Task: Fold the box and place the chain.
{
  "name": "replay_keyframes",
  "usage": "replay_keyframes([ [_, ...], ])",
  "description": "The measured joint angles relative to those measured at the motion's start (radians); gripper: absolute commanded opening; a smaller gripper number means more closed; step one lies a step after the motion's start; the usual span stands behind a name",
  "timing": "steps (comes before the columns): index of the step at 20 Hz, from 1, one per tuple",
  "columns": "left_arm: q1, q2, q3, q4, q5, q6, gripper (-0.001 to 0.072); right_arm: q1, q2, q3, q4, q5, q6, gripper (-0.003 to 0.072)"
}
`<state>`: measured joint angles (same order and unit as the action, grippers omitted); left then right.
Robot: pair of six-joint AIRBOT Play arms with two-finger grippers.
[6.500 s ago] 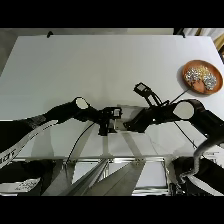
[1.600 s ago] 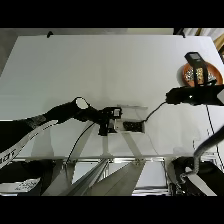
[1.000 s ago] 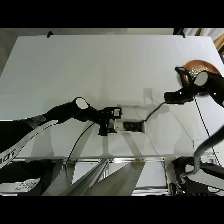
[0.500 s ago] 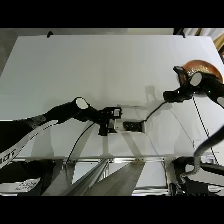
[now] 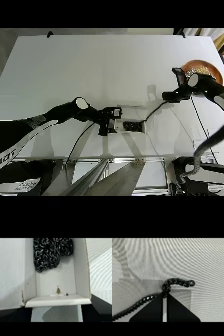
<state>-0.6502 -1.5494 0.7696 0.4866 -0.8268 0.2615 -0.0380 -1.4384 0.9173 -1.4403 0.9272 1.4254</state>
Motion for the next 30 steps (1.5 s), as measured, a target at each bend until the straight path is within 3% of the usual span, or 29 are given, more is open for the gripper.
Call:
replay_keyframes([
  [7, 0.000, 0.000, 0.000, 0.000, 0.000, 0.000, 0.0397, 0.000, 0.037, 0.000, 0.009, 0.039, -0.059, 0.0016],
  [15, 0.000, 0.000, 0.000, 0.000, 0.000, 0.000, 0.0397, 0.014, 0.325, 0.000, 0.234, 0.194, -0.212, 0.0016],
  [23, 0.000, 0.000, 0.000, 0.000, 0.000, 0.000, 0.0397, 0.199, 0.575, 0.000, 0.307, 0.423, -0.236, 0.0016],
  [30, 0.000, 0.000, 0.000, 0.000, 0.000, 0.000, 0.0397, 0.368, 0.680, -0.001, 0.316, 0.481, -0.164, 0.0016],
])
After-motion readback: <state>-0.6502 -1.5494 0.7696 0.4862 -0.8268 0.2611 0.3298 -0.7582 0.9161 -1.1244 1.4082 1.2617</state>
